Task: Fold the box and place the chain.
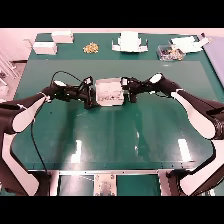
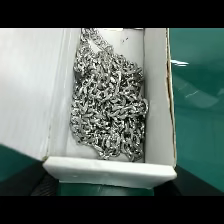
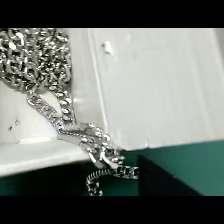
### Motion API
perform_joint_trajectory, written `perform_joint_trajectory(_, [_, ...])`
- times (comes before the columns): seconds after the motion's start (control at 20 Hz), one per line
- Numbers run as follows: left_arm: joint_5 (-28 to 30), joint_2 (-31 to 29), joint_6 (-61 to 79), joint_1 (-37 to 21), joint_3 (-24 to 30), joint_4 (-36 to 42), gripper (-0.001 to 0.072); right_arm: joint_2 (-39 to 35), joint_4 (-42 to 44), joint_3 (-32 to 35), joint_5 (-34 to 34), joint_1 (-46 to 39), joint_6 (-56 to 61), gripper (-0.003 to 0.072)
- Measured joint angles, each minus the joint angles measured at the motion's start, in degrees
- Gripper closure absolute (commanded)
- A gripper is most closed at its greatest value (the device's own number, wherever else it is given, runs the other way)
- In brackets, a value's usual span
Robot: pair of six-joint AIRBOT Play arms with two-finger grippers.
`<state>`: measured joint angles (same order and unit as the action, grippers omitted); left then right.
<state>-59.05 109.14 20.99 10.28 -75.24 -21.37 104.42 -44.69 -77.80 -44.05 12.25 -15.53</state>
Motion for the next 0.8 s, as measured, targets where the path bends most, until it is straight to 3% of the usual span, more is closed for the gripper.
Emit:
perform_joint_trajectory(0.05, [0.0,0.0,0.0,0.0,0.0,0.0,0.0176,0.2,-0.2,-0.1,0.6,0.1,-0.1,0.0653])
perform_joint_trajectory(0.1, [0.0,0.0,0.0,0.0,0.0,0.0,0.0176,0.3,-0.2,-0.2,1.0,0.2,-0.1,0.0678])
perform_joint_trajectory(0.55, [0.0,0.0,0.0,0.0,0.0,0.0,0.0176,-6.8,-0.1,-0.3,2.0,-1.0,11.2,0.0681])
perform_joint_trajectory(0.8, [0.0,0.0,0.0,0.0,0.0,0.0,0.0176,-13.9,-0.2,-0.3,-2.0,-1.0,19.2,0.0682])
